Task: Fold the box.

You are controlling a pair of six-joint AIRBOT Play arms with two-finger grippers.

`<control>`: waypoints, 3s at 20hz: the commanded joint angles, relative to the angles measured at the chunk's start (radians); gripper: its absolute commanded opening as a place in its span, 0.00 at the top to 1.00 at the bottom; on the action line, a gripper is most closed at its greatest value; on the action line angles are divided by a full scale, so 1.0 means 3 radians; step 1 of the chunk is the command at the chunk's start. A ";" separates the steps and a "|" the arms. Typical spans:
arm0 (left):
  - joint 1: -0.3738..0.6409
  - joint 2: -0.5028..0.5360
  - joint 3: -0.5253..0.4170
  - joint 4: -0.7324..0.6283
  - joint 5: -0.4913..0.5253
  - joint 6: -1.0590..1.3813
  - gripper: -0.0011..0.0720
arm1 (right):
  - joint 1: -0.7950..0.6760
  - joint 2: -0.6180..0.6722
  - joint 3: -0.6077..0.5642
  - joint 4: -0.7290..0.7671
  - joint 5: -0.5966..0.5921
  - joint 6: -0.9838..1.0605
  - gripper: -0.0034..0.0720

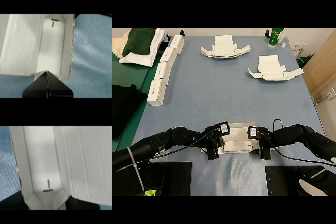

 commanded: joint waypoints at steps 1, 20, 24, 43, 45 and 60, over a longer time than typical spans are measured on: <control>0.0076 0.0371 0.0003 0.1183 -0.0324 -0.1517 0.97 | 0.0003 0.0001 0.0004 0.0000 0.0001 0.0000 0.29; 0.0543 0.0369 -0.0448 0.0534 -0.0296 -0.4618 0.97 | 0.0003 0.0001 0.0003 0.0000 0.0001 0.0000 0.29; 0.0202 0.0342 -0.0430 0.0354 -0.0086 -0.4620 0.97 | 0.0003 0.0001 0.0004 0.0000 0.0001 0.0000 0.29; 0.0193 0.0749 -0.0337 0.0165 0.0284 -0.4657 0.49 | 0.0003 0.0001 0.0004 0.0000 0.0001 0.0000 0.29; 0.0154 0.0745 -0.0337 0.0189 0.0215 -0.4649 0.49 | 0.0003 0.0001 0.0004 0.0000 0.0001 0.0000 0.29; -0.0790 -0.0642 0.1294 0.2736 -0.1405 -0.7205 0.49 | 0.0003 0.0001 0.0004 0.0000 0.0001 0.0000 0.29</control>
